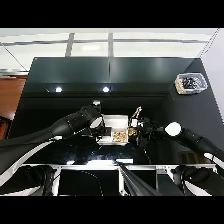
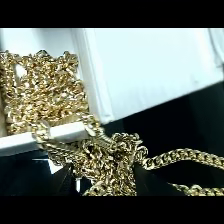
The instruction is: Fold the box and place the chain.
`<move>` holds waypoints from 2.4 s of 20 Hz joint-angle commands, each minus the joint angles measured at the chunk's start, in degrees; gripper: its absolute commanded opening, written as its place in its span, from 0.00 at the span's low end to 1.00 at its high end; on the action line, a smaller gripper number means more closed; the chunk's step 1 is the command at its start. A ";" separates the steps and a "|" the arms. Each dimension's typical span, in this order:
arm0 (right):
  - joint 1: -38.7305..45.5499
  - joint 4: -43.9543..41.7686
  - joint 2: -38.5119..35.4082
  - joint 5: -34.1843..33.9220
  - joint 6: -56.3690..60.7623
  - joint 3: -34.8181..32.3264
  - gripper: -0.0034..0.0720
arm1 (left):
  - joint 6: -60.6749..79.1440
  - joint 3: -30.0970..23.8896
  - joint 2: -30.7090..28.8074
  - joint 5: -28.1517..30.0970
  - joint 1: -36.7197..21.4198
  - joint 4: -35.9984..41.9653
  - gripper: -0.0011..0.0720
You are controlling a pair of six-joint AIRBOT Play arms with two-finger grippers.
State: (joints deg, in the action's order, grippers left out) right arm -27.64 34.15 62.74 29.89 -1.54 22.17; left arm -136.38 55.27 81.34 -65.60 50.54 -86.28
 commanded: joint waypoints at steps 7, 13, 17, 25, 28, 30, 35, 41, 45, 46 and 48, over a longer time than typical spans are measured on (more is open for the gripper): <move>-0.09 1.01 -3.30 -0.55 3.80 -0.04 0.06 | 0.04 -0.02 -0.02 -0.09 -0.02 0.00 0.04; -0.09 12.13 -16.22 2.54 29.59 4.22 0.06 | 0.02 -0.02 -0.02 -0.09 -0.02 0.00 0.04; -0.09 12.96 -21.24 12.00 40.96 14.29 0.06 | 0.02 -0.02 -0.02 -0.11 -0.02 0.00 0.04; -0.07 13.14 -21.49 29.14 54.66 32.63 0.05 | 0.04 -0.02 -0.02 -0.70 -0.02 0.00 0.04; 2.10 13.00 -21.49 33.88 57.99 36.65 0.05 | 0.02 -0.02 -0.02 -0.72 -0.02 0.00 0.04; 4.07 12.90 -21.49 37.64 58.64 38.18 0.05 | 0.04 -0.02 -0.02 -0.72 -0.02 0.00 0.04; 5.03 10.16 -21.49 42.66 59.89 38.45 0.05 | 0.04 -0.02 -0.02 -0.70 -0.02 -0.02 0.04; 5.01 -1.49 -17.68 42.10 63.06 37.33 0.05 | 0.04 -0.02 -0.02 -0.70 -0.02 -0.02 0.04; 5.01 -0.13 -13.51 39.98 63.25 34.45 0.06 | 0.02 -0.02 -0.02 -0.70 -0.02 0.00 0.04; 5.01 0.70 -12.70 40.00 63.32 33.29 0.06 | 0.02 -0.02 -0.02 -0.72 -0.02 0.00 0.04; 4.72 -0.48 -11.45 39.41 64.26 29.70 0.06 | 0.04 -0.02 -0.02 -0.70 -0.02 0.00 0.04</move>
State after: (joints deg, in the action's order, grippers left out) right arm -22.70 34.63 49.19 70.17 61.60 55.42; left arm -136.33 55.27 81.34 -66.35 50.54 -86.28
